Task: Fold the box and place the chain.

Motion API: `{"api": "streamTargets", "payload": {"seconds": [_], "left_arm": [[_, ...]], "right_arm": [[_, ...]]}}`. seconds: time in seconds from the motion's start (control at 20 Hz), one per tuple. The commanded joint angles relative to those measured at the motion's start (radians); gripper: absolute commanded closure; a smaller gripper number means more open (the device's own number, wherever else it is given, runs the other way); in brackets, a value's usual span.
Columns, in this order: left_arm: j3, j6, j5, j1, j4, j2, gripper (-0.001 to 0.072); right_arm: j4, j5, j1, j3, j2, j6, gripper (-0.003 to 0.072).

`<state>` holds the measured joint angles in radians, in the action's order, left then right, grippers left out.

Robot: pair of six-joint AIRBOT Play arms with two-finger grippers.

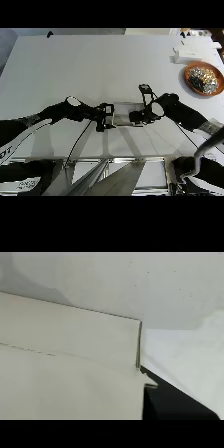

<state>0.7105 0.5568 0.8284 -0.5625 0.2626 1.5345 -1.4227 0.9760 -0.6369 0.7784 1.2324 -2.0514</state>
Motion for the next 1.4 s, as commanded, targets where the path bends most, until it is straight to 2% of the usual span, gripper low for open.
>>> {"api": "streamTargets", "payload": {"seconds": [0.0, 0.05, 0.15, 0.2, 0.3, 0.35, 0.5, 0.55, 0.6, 0.65, 0.7, 0.95, 1.0, 1.25, 1.35], "left_arm": [[0.0, 0.0, -0.002, 0.0, 0.0, -0.001, 0.0457], [0.0, 0.0, -0.002, 0.0, 0.0, -0.001, 0.0457], [0.0, 0.0, -0.002, 0.0, 0.0, -0.001, 0.0457], [0.0, 0.0, -0.002, 0.0, 0.0, -0.001, 0.0457], [0.0, 0.0, -0.002, 0.0, 0.0, -0.001, 0.0457], [0.0, 0.0, -0.002, 0.0, 0.0, -0.001, 0.0457], [0.0, 0.0, -0.002, 0.0, 0.0, -0.001, 0.0457], [0.0, 0.0, -0.002, 0.0, 0.0, -0.001, 0.0457], [0.0, 0.0, -0.002, 0.0, 0.0, -0.001, 0.0457], [0.0, 0.0, -0.002, 0.0, -0.001, -0.001, 0.0457], [0.0, 0.0, -0.002, 0.0, 0.0, -0.001, 0.0457], [0.0, 0.0, -0.002, 0.0, 0.0, -0.001, 0.0457], [0.0, 0.0, -0.002, 0.0, 0.0, -0.001, 0.0457], [0.0, 0.0, -0.002, 0.0, 0.0, -0.001, 0.0457], [0.0, 0.0, -0.002, 0.0, 0.0, -0.001, 0.0457]], "right_arm": [[-0.003, 0.01, -0.019, 0.011, 0.02, -0.021, 0.0427], [-0.01, 0.013, -0.019, 0.011, 0.024, -0.021, 0.0481], [-0.015, 0.021, -0.019, 0.011, 0.037, -0.021, 0.0516], [-0.014, 0.029, -0.018, 0.011, 0.047, -0.022, 0.0567], [-0.022, 0.036, -0.019, 0.011, 0.065, -0.061, 0.059], [-0.034, 0.034, -0.018, 0.011, 0.067, -0.083, 0.0639], [-0.067, 0.035, -0.018, 0.011, 0.067, -0.096, 0.0643], [-0.071, 0.034, -0.019, 0.011, 0.067, -0.096, 0.0613], [-0.071, 0.027, -0.019, 0.011, 0.067, -0.096, 0.0518], [-0.071, 0.023, -0.019, 0.011, 0.068, -0.097, 0.0488], [-0.071, 0.023, -0.018, 0.011, 0.069, -0.097, 0.0488], [-0.071, 0.039, -0.019, 0.011, 0.105, -0.118, 0.053], [-0.071, 0.041, -0.019, 0.011, 0.108, -0.118, 0.058], [-0.073, 0.042, -0.019, 0.011, 0.114, -0.118, 0.0664], [-0.073, 0.041, -0.019, 0.011, 0.115, -0.118, 0.0664]]}}
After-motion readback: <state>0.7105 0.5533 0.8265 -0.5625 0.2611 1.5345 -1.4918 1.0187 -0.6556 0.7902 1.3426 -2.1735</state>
